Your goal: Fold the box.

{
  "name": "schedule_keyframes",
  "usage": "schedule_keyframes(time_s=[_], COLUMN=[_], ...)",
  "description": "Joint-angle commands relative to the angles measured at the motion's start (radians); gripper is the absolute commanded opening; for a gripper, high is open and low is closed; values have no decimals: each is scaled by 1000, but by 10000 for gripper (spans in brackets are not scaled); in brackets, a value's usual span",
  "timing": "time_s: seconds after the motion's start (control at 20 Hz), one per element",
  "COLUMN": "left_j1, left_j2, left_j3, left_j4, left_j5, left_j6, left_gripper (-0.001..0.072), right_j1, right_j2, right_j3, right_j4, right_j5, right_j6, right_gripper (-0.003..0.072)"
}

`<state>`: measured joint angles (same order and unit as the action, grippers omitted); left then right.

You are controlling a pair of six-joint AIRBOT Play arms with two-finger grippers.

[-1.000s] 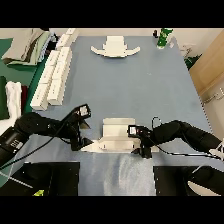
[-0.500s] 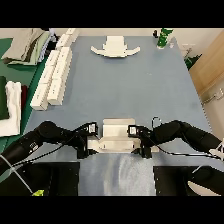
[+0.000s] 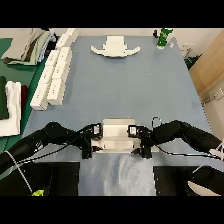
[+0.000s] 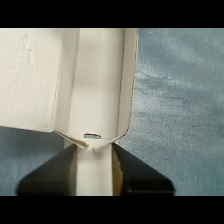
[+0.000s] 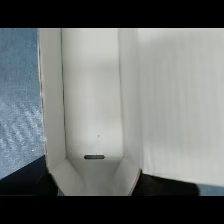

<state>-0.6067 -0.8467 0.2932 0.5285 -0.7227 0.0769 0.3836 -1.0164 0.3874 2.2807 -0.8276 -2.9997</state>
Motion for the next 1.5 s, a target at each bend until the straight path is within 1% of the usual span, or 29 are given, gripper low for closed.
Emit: schedule_keyframes(time_s=[0.0, 0.3, 0.4, 0.45, 0.5, 0.55, 0.6, 0.95, 1.0, 1.05, 1.1, 1.15, 1.2, 1.35, 1.45], left_j1=[-39, -61, -61, -61, -61, -61, -61, -61, -61, -59, -59, -59, -59, -59, -59], left_j2=[-27, -34, -39, -42, -45, -45, -45, -45, -45, -43, -36, -22, -2, 104, 194], left_j3=[2, 5, 5, 5, 5, 5, 5, 5, 5, 5, 5, 6, 9, 37, 69], left_j4=[-58, -75, -116, -133, -147, -153, -157, -158, -158, -148, -110, -41, 34, 297, 494], left_j5=[11, 72, 85, 87, 87, 84, 82, 77, 78, 84, 91, 95, 93, 47, -36], left_j6=[44, 48, 59, 76, 77, 77, 76, 57, 29, -23, -85, -177, -275, -681, -973], left_gripper=[168, 167, 169, 185, 300, 500, 613, 612, 542, 329, 167, 56, 15, 15, 15], right_j1=[0, 0, 0, 0, 0, 0, 0, 0, 0, 0, 0, 0, 0, 0, 0], right_j2=[0, 0, 0, 0, 0, 0, 0, 0, 0, 0, 0, 0, 0, 0, 0], right_j3=[0, 0, 0, 0, 0, 0, 0, 0, 0, 0, 0, 0, 0, 0, 0], right_j4=[0, -4, -5, -10, -14, -17, -18, -18, -18, -18, -18, -18, -18, -18, -18], right_j5=[0, 0, 0, 0, 0, 0, 0, 0, 0, 0, 0, 0, 0, 0, 0], right_j6=[0, 0, 0, 0, 0, 0, 0, 0, 0, 0, 0, 0, 0, 0, 0], right_gripper=[505, 505, 505, 504, 505, 505, 505, 505, 505, 505, 505, 505, 505, 505, 505])
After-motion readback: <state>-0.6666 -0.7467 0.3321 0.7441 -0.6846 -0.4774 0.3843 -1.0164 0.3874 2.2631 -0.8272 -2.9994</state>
